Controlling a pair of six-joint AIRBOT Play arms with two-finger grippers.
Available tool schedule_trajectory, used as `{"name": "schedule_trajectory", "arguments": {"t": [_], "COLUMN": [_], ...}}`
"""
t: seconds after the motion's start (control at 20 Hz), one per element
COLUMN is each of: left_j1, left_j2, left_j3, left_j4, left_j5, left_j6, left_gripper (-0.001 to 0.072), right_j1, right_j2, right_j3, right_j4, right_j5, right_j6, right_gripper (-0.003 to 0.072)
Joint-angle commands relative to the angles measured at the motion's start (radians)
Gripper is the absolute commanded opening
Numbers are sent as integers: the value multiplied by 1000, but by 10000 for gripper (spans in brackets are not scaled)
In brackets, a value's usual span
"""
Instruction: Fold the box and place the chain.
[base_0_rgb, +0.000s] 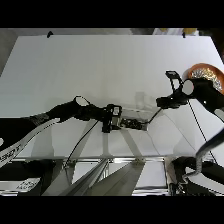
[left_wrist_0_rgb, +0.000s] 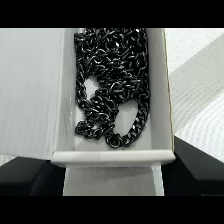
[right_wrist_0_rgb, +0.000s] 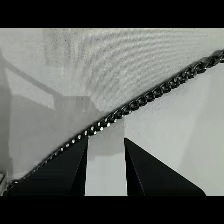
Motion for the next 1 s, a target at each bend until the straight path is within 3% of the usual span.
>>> {"name": "schedule_trajectory", "arguments": {"t": [0.0,0.95], "left_j1": [1,1], "left_j2": [0,0], "left_j3": [0,0], "left_j4": [0,0], "left_j5": [0,0], "left_j6": [0,0], "left_gripper": [15,15], "right_j1": [-1,-1], "right_j2": [-32,-89], "right_j3": [-11,-13], "right_j4": [5,-9], "right_j5": [-22,-59], "right_j6": [0,33], "right_gripper": [231,218]}}
